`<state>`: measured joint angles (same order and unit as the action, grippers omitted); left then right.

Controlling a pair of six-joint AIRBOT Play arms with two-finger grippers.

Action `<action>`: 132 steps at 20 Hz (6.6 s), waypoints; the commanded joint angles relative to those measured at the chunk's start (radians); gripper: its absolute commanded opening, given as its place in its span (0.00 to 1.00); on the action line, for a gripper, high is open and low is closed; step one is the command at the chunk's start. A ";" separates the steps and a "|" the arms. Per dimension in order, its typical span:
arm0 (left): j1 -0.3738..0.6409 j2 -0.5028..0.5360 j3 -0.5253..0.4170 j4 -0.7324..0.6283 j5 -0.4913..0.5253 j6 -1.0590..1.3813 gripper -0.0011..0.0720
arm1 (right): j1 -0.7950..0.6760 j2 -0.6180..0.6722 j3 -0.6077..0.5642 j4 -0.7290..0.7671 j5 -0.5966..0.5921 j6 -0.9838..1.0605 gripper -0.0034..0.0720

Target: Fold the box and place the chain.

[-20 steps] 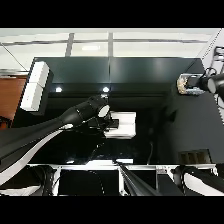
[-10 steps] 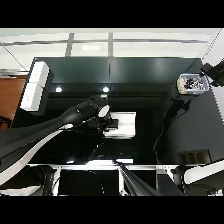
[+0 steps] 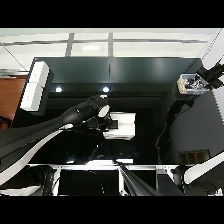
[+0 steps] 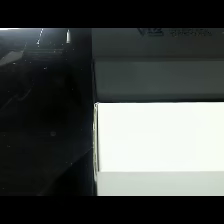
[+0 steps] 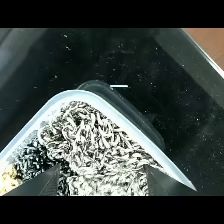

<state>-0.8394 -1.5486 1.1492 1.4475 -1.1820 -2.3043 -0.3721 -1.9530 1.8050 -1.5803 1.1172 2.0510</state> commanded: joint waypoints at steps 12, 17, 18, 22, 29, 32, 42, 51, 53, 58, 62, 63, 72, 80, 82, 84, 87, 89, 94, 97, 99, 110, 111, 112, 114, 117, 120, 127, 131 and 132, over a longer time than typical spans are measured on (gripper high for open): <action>0.000 -0.001 0.000 0.003 -0.001 0.000 0.05 | 0.000 0.189 0.004 -0.030 0.055 -0.247 0.06; 0.000 -0.001 0.000 0.002 -0.002 0.000 0.05 | 0.001 0.437 0.004 0.035 0.021 -0.367 0.06; 0.000 -0.001 0.000 0.002 -0.002 0.000 0.05 | 0.001 0.496 0.005 0.050 0.001 -0.381 0.06; 0.000 -0.001 0.000 0.002 -0.001 0.000 0.05 | 0.001 0.695 0.004 0.173 -0.064 -0.467 0.06; 0.000 -0.001 0.000 0.002 -0.006 0.000 0.05 | 0.035 0.888 0.003 0.496 0.098 -0.600 0.06; 0.000 -0.001 0.000 0.002 -0.006 0.000 0.05 | 0.138 0.938 0.003 0.496 0.194 -0.649 0.06; 0.000 -0.001 0.000 0.003 -0.005 0.000 0.05 | 0.413 0.961 -0.085 0.672 0.414 -0.731 0.06; 0.000 -0.001 0.000 0.002 -0.005 0.000 0.05 | 0.460 0.961 -0.258 0.830 0.501 -0.819 0.06; 0.000 -0.001 0.000 0.003 -0.005 0.000 0.05 | 0.460 0.961 -0.281 0.889 0.498 -0.832 0.06; 0.000 -0.001 0.000 0.002 -0.005 0.000 0.05 | 0.460 0.960 -0.391 1.085 0.490 -0.906 0.06; 0.000 -0.001 0.000 0.003 -0.005 0.000 0.05 | 0.479 0.960 -0.480 1.176 0.472 -0.942 0.06; 0.000 -0.001 0.000 0.003 -0.005 0.000 0.05 | 0.494 0.960 -0.509 1.176 0.465 -0.949 0.06; 0.000 -0.001 0.000 0.003 -0.005 0.000 0.05 | 0.592 0.959 -0.895 1.060 0.158 -0.953 0.06; 0.000 -0.001 0.000 0.003 -0.005 0.000 0.05 | 0.644 0.956 -1.143 1.046 -0.079 -0.919 0.06; 0.000 -0.001 0.000 0.003 -0.005 0.000 0.05 | 0.677 0.955 -1.156 1.045 -0.129 -0.917 0.06; 0.000 -0.001 0.000 0.003 -0.005 0.000 0.05 | 0.701 0.950 -1.156 1.045 -0.163 -0.916 0.06; 0.000 -0.001 0.000 0.003 -0.005 0.000 0.05 | 0.688 0.949 -1.154 1.046 -0.153 -0.900 0.57; 0.000 -0.001 0.000 0.003 -0.005 0.000 0.05 | 0.617 0.949 -1.143 1.043 0.002 -0.901 0.61; 0.000 -0.001 0.000 0.003 -0.005 0.000 0.05 | 0.359 1.082 -1.177 0.767 0.182 -0.967 0.61; 0.000 -0.001 0.000 0.003 -0.005 0.000 0.05 | 0.336 1.154 -1.326 0.867 0.016 -1.158 0.87; 0.000 -0.001 0.000 0.002 -0.005 0.000 0.05 | 0.381 1.154 -1.413 0.934 -0.115 -1.315 1.00; 0.000 -0.001 0.000 0.003 -0.005 0.000 0.05 | 0.700 1.036 -1.519 0.968 -0.443 -2.161 1.00; 0.000 -0.001 0.000 0.002 -0.005 0.000 0.05 | 0.701 1.018 -1.516 0.994 -0.476 -2.194 1.00; 0.000 -0.001 0.000 0.002 -0.005 0.000 0.05 | 0.701 1.003 -1.513 0.999 -0.513 -2.203 1.00; 0.000 -0.001 0.000 0.002 -0.005 0.000 0.05 | 0.702 0.970 -1.496 1.005 -0.546 -2.220 1.00; 0.000 -0.001 0.000 0.002 -0.005 0.000 0.05 | 0.722 0.936 -1.463 1.014 -0.542 -2.258 1.00; 0.000 -0.001 0.000 0.002 -0.005 0.000 0.05 | 0.730 0.917 -1.457 1.041 -0.546 -2.269 1.00; 0.000 -0.001 0.000 0.002 -0.005 0.000 0.05 | 0.729 0.911 -1.457 1.041 -0.538 -2.269 1.00; 0.000 -0.001 0.000 0.002 -0.005 0.000 0.05 | 0.729 0.900 -1.457 1.023 -0.534 -2.263 0.90; 0.000 -0.001 0.000 0.002 -0.005 0.000 0.05 | 0.729 0.900 -1.457 1.023 -0.534 -2.244 0.70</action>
<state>-0.8394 -1.5490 1.1492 1.4517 -1.1896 -2.3039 0.3565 -1.0485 0.3473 -0.5472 0.5900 -0.2123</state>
